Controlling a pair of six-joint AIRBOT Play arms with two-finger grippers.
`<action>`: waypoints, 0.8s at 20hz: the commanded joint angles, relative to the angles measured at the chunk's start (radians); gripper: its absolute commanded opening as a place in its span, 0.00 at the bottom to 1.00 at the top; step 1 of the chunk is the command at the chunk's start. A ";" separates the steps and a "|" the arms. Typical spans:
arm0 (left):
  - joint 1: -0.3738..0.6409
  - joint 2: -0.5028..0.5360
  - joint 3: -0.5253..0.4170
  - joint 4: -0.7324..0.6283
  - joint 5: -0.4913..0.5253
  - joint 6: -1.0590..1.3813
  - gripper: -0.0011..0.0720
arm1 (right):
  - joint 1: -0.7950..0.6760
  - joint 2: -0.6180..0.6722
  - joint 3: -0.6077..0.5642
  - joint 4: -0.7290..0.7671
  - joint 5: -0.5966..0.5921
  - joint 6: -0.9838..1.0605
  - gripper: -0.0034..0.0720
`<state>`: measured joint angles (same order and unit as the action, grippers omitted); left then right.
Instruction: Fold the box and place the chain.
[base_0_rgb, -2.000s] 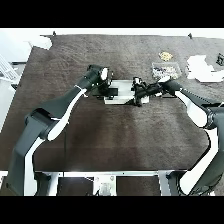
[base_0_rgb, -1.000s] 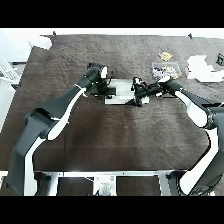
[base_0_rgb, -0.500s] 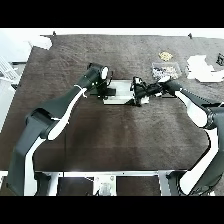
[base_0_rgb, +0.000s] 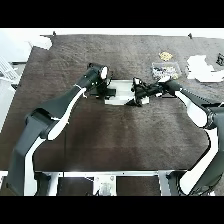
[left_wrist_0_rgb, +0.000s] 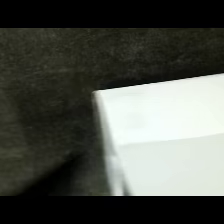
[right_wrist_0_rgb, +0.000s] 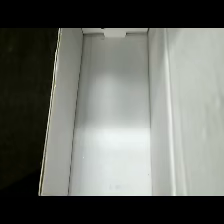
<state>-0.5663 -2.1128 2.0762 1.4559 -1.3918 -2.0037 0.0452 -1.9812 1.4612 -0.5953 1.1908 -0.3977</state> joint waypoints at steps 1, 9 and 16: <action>0.000 0.002 0.001 -0.024 0.012 -0.004 0.74 | 0.002 0.000 0.000 0.008 0.004 0.004 0.80; 0.000 0.063 0.002 -0.074 -0.053 0.097 0.79 | 0.002 0.000 0.000 0.008 0.004 0.005 0.80; 0.008 0.175 -0.008 0.000 -0.129 0.638 0.79 | 0.002 0.000 0.000 0.008 0.004 0.005 0.80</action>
<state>-0.5652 -1.9793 2.0727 1.4181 -1.4990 -1.6310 0.0460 -1.9812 1.4612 -0.5865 1.1931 -0.3923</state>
